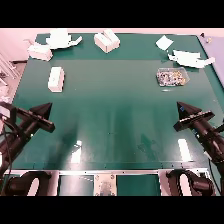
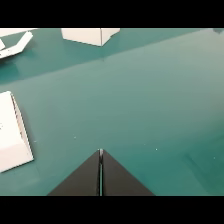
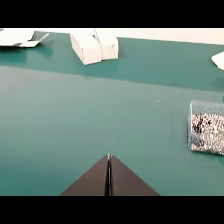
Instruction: Fold the box and place the chain.
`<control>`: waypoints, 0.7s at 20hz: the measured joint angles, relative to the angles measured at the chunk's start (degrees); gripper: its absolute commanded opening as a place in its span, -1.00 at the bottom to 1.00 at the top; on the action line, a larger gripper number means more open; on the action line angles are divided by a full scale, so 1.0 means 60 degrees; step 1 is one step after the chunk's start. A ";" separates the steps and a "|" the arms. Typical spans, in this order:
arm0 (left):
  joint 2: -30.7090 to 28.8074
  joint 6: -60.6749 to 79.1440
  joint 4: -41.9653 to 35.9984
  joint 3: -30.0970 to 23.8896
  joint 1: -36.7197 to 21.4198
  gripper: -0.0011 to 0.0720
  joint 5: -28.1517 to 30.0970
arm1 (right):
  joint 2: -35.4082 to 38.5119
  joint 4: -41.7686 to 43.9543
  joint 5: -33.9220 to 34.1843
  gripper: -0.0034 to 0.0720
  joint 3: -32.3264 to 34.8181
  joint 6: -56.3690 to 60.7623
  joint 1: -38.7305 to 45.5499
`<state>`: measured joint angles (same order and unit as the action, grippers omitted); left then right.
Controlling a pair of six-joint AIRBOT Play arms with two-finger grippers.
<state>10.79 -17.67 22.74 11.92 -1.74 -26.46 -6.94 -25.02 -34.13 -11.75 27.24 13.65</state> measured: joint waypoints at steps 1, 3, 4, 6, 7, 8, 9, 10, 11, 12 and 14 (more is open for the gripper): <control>-0.0157 0.0036 -0.0036 -0.0193 0.0000 -0.92 -0.0029 | 0.0146 0.0000 0.0000 -0.89 0.0171 -0.0018 0.0000; -0.0361 0.0142 -0.0055 -0.0448 0.0000 -0.92 -0.0098 | 0.0335 -0.0007 0.0007 -0.89 0.0404 -0.0055 0.0000; -0.0415 0.0175 -0.0055 -0.0521 0.0000 -0.92 -0.0098 | 0.0393 -0.0007 0.0011 -0.89 0.0477 -0.0062 0.0000; -0.0492 0.0211 -0.0066 -0.0616 0.0000 -0.92 -0.0091 | 0.0470 -0.0007 0.0015 -0.89 0.0561 -0.0069 0.0000; -0.0517 0.0222 -0.0069 -0.0645 0.0000 -0.92 -0.0062 | 0.0481 -0.0011 0.0015 -0.89 0.0590 -0.0069 0.0000; -0.0532 0.0240 -0.0076 -0.0667 0.0000 -0.92 -0.0044 | 0.0499 -0.0011 0.0015 -0.89 0.0612 -0.0069 0.0000; -0.0546 0.0244 -0.0080 -0.0681 0.0000 -0.92 -0.0036 | 0.0517 -0.0011 0.0015 -0.89 0.0623 -0.0069 0.0000; -0.0550 0.0248 -0.0084 -0.0688 0.0000 -0.92 -0.0033 | 0.0521 -0.0007 0.0015 -0.89 0.0630 -0.0073 0.0000; -0.0561 0.0251 -0.0084 -0.0699 0.0000 -0.92 -0.0025 | 0.0528 -0.0011 0.0015 -0.89 0.0641 -0.0073 0.0000; -0.0565 0.0255 -0.0084 -0.0707 0.0000 -0.92 -0.0025 | 0.0532 -0.0011 0.0015 -0.89 0.0648 -0.0073 0.0000; -0.0565 0.0270 -0.0084 -0.0710 0.0000 -0.92 -0.0025 | 0.0535 -0.0011 0.0015 -0.89 0.0652 -0.0076 0.0000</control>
<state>7.40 -16.05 22.24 7.66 -1.74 -26.61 -3.73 -25.08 -34.04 -7.84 26.79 13.65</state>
